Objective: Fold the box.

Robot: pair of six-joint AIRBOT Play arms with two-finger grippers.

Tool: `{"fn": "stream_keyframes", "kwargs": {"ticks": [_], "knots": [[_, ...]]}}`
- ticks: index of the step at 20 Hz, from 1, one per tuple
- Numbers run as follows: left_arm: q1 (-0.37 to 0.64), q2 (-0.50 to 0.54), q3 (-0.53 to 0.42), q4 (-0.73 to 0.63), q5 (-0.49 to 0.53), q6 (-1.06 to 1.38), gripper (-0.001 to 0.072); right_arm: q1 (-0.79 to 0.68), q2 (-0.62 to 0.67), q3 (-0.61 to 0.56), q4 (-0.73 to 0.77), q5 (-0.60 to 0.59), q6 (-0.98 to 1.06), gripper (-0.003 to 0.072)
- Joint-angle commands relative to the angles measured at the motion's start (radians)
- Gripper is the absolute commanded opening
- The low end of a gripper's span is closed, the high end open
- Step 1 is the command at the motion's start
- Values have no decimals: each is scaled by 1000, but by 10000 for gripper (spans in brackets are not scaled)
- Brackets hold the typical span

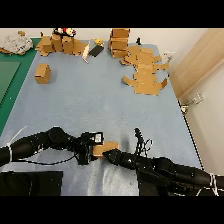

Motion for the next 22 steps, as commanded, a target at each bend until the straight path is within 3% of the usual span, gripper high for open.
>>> {"fn": "stream_keyframes", "kwargs": {"ticks": [1, 15, 22], "knots": [[0, 0, 0, 0, 0, 0, 522, 0, -12, -1, 0, -8, 1, 1], [0, 0, 0, 0, 0, 0, 522, 0, -8, 34, -24, -42, -2, 1], [0, 0, 0, 0, 0, 0, 522, -81, 251, 59, -112, -249, -3, 0]]}}
